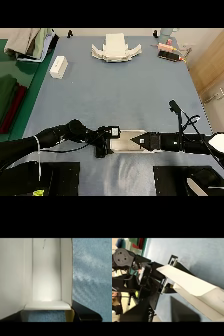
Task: Fold the box.
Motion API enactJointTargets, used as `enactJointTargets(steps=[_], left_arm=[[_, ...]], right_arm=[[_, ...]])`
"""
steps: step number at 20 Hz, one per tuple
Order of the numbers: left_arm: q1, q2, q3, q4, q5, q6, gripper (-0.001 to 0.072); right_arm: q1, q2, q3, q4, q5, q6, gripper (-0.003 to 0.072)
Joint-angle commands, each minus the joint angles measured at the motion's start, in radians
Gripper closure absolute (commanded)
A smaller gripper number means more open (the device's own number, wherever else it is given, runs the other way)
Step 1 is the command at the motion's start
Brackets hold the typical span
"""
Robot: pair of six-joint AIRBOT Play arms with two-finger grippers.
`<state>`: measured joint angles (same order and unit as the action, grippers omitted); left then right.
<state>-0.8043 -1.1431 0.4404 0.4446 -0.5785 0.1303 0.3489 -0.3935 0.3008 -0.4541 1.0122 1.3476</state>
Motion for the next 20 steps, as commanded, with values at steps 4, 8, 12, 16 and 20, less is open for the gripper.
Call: enactJointTargets(steps=[4,8,12,16,20], left_arm=[[0.000,0.000,0.001,0.000,0.001,0.000,0.0241],[0.000,0.000,0.001,0.000,0.001,0.000,0.0241],[0.000,0.000,0.001,0.000,0.001,0.000,0.0241],[0.000,0.000,0.001,0.000,0.001,0.000,0.0241],[0.000,0.000,0.001,0.000,0.000,0.000,0.0241]], right_arm=[[0.010,-0.120,0.000,-0.114,-0.005,0.029,0.0392],[0.011,-0.241,0.018,0.027,-0.108,-0.154,0.0398],[0.010,-0.343,0.108,-0.014,-0.228,-0.205,0.0406],[0.010,-0.459,0.149,-0.122,-0.306,-0.206,0.0406],[0.040,-0.597,0.149,-0.177,-0.314,-0.261,0.0406]])
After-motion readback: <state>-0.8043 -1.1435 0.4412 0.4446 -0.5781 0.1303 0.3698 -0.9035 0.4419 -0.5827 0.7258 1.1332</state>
